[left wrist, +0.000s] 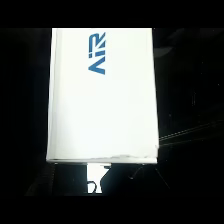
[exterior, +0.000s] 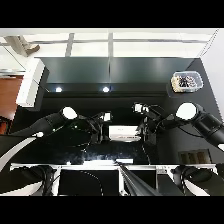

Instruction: Fold the box and place the chain.

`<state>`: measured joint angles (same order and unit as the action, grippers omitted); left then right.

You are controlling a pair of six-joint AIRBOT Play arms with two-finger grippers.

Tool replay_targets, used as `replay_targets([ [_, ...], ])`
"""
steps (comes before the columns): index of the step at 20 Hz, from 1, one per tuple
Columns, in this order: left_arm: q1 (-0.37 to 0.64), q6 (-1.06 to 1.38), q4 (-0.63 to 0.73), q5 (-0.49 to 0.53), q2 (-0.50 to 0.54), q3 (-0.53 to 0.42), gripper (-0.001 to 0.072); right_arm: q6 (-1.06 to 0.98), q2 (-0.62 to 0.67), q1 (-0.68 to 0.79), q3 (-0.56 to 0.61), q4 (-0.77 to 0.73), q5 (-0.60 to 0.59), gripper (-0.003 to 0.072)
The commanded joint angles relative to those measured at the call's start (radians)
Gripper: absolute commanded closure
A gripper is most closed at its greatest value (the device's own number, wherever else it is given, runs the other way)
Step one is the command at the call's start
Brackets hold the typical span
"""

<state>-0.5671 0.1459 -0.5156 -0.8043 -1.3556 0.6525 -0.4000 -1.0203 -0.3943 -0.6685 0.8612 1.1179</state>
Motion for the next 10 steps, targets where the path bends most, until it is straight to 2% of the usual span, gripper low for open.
replay_targets([
  [1, 0.0, -0.001, 0.001, 0.0, -0.001, 0.0, 0.0296, -0.001, -0.001, -0.001, 0.017, 0.004, 0.002, 0.0476],
  [10, 0.0, -0.001, 0.0, 0.0, -0.001, 0.0, 0.0296, -0.05, 0.004, 0.0, -0.005, 0.004, 0.016, 0.0476],
])
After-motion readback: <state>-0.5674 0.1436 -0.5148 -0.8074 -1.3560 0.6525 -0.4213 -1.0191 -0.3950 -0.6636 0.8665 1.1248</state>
